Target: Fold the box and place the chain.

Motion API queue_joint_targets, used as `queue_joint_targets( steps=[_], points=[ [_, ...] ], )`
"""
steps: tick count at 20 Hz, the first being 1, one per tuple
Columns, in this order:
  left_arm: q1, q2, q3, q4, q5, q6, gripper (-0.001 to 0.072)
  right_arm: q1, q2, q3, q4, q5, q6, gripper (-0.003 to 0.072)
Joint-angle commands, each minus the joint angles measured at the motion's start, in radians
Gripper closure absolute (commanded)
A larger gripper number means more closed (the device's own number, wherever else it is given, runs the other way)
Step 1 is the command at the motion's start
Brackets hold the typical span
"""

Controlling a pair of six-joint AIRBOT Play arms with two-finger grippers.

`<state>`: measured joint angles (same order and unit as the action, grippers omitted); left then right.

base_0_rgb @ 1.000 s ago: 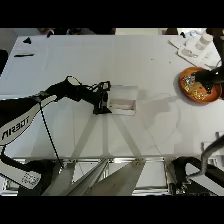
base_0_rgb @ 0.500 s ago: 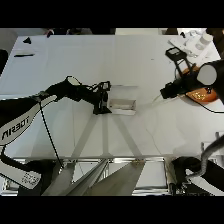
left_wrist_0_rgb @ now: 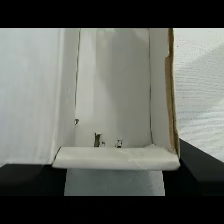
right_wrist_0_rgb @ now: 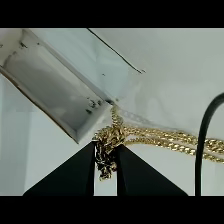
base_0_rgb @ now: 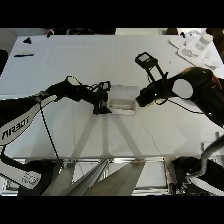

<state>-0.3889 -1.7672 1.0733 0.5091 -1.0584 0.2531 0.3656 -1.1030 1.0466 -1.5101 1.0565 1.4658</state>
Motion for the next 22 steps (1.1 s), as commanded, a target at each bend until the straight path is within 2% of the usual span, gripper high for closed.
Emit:
queue_joint_targets(
  steps=[1, 6, 12, 17, 18, 19, 20, 22],
  points=[
    [0.001, 0.000, 0.000, 0.000, 0.000, 0.000, 0.0479, 0.049, -0.027, 0.000, 0.073, -0.095, 0.003, 0.0681],
    [0.001, 0.000, 0.000, 0.000, 0.000, 0.000, 0.0479, 0.102, -0.118, 0.000, 0.120, -0.148, 0.003, 0.0680],
    [0.001, 0.000, 0.000, 0.000, 0.000, 0.000, 0.0479, 0.121, -0.240, 0.000, 0.242, -0.337, 0.003, 0.0680],
    [0.001, 0.000, 0.000, 0.000, 0.000, 0.000, 0.0479, 0.121, -0.306, 0.000, 0.235, -0.333, 0.003, 0.0672],
    [0.001, 0.000, 0.000, 0.000, 0.000, 0.000, 0.0479, 0.121, -0.303, 0.000, 0.233, -0.335, 0.003, 0.0612],
    [0.001, 0.000, 0.000, 0.000, 0.000, 0.000, 0.0479, 0.121, -0.299, 0.000, 0.230, -0.332, 0.003, 0.0486],
    [0.001, 0.000, 0.000, 0.000, 0.000, 0.000, 0.0479, 0.121, -0.293, 0.000, 0.231, -0.325, 0.003, 0.0402],
    [0.001, 0.000, 0.000, 0.000, 0.000, 0.000, 0.0479, 0.121, -0.259, 0.000, 0.213, -0.299, -0.001, 0.0401]
  ],
)
